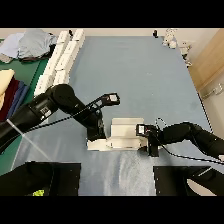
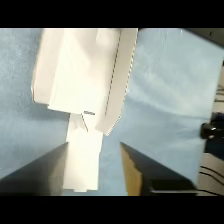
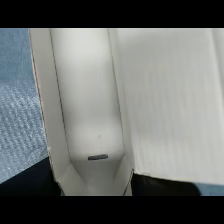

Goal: Fold the box.

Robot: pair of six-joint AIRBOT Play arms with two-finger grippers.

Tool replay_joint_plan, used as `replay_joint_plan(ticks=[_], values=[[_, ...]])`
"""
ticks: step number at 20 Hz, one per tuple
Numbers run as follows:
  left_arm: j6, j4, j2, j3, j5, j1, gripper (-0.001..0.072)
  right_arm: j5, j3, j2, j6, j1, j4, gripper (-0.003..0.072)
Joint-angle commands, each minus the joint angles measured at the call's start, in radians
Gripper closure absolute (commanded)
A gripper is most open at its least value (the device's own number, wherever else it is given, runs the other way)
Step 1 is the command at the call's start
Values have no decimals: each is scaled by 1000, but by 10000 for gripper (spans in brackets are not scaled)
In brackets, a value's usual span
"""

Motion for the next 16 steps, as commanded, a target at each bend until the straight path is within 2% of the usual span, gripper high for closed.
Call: replay_joint_plan(ticks=[1, 6, 10, 16], values=[[147, 62, 83, -125, 98, 3, 159, 0, 0, 1, 1, 0, 0, 197], [269, 57, 69, -258, 217, -23, 156, 0, 0, 1, 1, 0, 0, 197], [309, 42, 60, -264, 307, -68, 158, 0, 0, 1, 1, 0, -2, 197], [330, -16, 22, -264, 340, -105, 158, 0, 0, 1, 1, 0, -3, 197]])
